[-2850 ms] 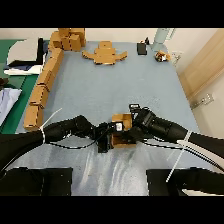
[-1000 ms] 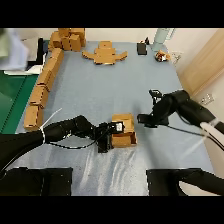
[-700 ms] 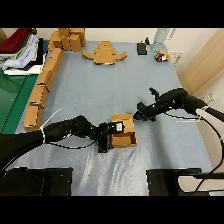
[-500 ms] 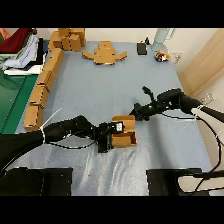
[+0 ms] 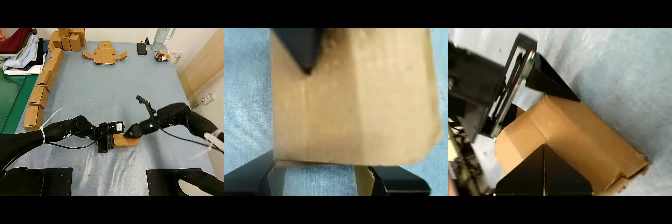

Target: Fold the box.

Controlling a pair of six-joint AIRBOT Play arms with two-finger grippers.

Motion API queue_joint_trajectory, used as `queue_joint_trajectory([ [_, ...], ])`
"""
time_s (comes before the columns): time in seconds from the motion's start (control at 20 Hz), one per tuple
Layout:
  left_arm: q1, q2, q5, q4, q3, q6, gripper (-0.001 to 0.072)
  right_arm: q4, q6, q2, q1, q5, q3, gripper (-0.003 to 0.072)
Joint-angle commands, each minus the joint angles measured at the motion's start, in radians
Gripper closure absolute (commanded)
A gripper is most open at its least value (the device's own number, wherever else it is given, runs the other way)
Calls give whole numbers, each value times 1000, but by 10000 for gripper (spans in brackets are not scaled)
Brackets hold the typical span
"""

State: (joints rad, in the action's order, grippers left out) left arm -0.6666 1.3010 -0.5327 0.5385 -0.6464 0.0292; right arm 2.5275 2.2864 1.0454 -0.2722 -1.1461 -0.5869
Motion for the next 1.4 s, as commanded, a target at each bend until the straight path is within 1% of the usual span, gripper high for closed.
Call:
queue_joint_trajectory([
  [0.0,-1,0,0,0,0,0,343,-177,26,-159,-106,139,71,684],
  [0.05,-1,0,0,0,0,0,343,-226,26,-188,-144,161,71,684],
  [0.15,-1,0,-1,0,0,0,343,-345,25,-259,-237,240,73,683],
  [0.25,-1,0,0,0,0,0,343,-485,26,-341,-335,365,90,683],
  [0.35,-1,0,0,0,0,0,343,-607,26,-399,-415,459,109,681],
  [0.4,-1,0,0,0,0,0,343,-644,26,-417,-446,476,115,651],
  [0.45,-1,0,0,0,0,0,343,-651,26,-418,-464,469,116,503],
  [0.5,-1,0,0,0,0,0,343,-650,27,-414,-474,455,117,322],
  [0.55,-1,0,0,0,0,0,343,-650,48,-407,-479,438,118,296],
  [0.9,-1,0,0,0,0,0,343,-636,219,-286,-483,432,119,295],
  [1.05,-1,0,0,0,0,0,343,-649,254,-310,-506,431,119,296],
  [1.15,-1,0,0,0,0,0,344,-692,253,-330,-536,431,121,296],
  [1.35,-1,0,0,0,0,0,343,-766,190,-336,-585,446,143,296],
])
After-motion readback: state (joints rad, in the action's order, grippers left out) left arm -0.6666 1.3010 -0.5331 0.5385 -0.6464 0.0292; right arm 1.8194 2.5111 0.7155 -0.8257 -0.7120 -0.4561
